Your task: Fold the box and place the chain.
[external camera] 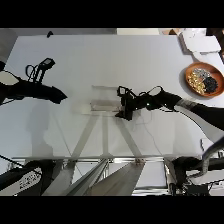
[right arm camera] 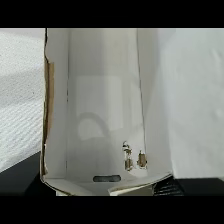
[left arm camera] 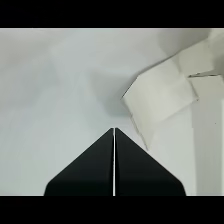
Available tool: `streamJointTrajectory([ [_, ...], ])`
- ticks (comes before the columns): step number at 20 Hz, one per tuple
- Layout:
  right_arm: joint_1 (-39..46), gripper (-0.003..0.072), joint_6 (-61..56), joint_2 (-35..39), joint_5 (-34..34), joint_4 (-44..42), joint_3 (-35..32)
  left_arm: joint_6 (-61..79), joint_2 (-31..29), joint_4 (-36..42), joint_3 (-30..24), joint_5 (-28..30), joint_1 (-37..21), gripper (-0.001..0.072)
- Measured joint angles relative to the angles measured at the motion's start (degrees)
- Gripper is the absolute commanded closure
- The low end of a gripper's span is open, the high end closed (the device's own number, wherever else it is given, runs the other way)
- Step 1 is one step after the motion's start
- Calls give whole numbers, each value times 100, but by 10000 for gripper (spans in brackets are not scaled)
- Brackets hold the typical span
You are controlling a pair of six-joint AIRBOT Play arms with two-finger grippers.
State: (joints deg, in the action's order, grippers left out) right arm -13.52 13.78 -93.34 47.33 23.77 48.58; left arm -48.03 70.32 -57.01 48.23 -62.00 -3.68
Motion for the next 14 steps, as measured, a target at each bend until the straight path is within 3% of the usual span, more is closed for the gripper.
streamJointTrajectory([
  [6, 0, 160, 0, 0, 0, 0, 0, -1244, 713, 170, -345, 278, 225, 701],
  [14, 0, 160, 2, 0, 0, 0, -2, -1034, 1198, 1078, -402, 297, 835, 701],
])
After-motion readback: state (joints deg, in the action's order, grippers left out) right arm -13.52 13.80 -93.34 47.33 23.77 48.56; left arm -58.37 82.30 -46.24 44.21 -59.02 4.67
